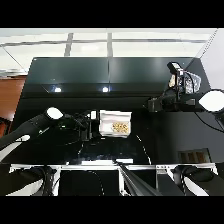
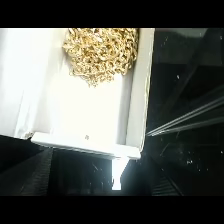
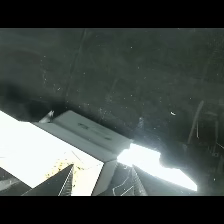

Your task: Fold the box and place the chain.

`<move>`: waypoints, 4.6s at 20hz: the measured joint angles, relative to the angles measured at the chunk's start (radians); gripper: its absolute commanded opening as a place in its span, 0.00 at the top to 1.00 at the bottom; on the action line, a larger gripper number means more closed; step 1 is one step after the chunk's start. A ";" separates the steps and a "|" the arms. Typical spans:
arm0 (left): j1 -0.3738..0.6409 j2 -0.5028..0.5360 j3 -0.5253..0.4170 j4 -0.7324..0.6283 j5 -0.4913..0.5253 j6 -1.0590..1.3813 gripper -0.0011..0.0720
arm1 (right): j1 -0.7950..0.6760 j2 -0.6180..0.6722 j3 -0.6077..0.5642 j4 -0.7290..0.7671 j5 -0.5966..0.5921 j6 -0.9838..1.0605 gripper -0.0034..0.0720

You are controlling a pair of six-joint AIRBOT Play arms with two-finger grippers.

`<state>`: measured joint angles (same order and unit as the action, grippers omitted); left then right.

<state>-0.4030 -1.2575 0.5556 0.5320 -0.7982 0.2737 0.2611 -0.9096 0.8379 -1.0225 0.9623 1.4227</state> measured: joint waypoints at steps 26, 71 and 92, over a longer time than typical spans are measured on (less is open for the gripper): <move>-0.039 -0.077 0.082 0.032 -0.047 0.072 0.44 | 0.006 0.000 -0.005 0.001 -0.008 0.003 0.01; -0.044 -0.077 0.082 0.031 -0.048 0.071 0.44 | 0.276 -0.239 -0.069 0.180 -0.048 -1.079 0.59; -0.044 -0.077 0.082 0.033 -0.048 0.071 0.43 | 0.274 -0.185 -0.097 0.185 -0.047 -0.901 0.69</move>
<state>-0.4473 -1.3342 0.6380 0.5648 -0.8463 0.3447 0.5350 -1.0946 0.7410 -0.8375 0.9157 0.5213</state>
